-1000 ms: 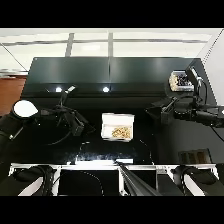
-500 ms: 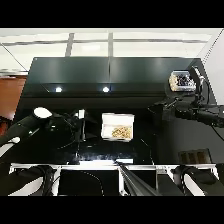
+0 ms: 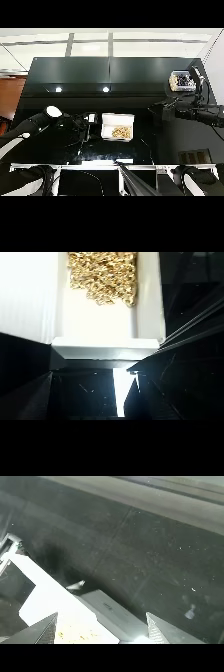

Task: Fold the box and place the chain.

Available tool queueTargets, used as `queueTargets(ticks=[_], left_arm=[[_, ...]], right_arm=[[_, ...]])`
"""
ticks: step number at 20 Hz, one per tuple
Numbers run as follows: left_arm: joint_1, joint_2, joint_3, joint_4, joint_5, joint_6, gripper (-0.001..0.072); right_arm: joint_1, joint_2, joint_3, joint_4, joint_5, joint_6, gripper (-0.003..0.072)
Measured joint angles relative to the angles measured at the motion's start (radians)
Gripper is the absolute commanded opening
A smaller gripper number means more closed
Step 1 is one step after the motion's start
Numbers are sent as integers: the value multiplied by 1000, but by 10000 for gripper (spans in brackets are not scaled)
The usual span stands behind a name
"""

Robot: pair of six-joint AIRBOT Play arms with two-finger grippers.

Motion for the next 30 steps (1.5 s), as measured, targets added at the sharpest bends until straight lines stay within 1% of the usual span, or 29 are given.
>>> queueTargets(ticks=[16,30], left_arm=[[-78,-47,52,6,31,-82,706],[-84,-45,55,8,37,-107,707]], right_arm=[[0,0,0,-42,-3,0,641],[0,0,0,-64,-7,0,641]])
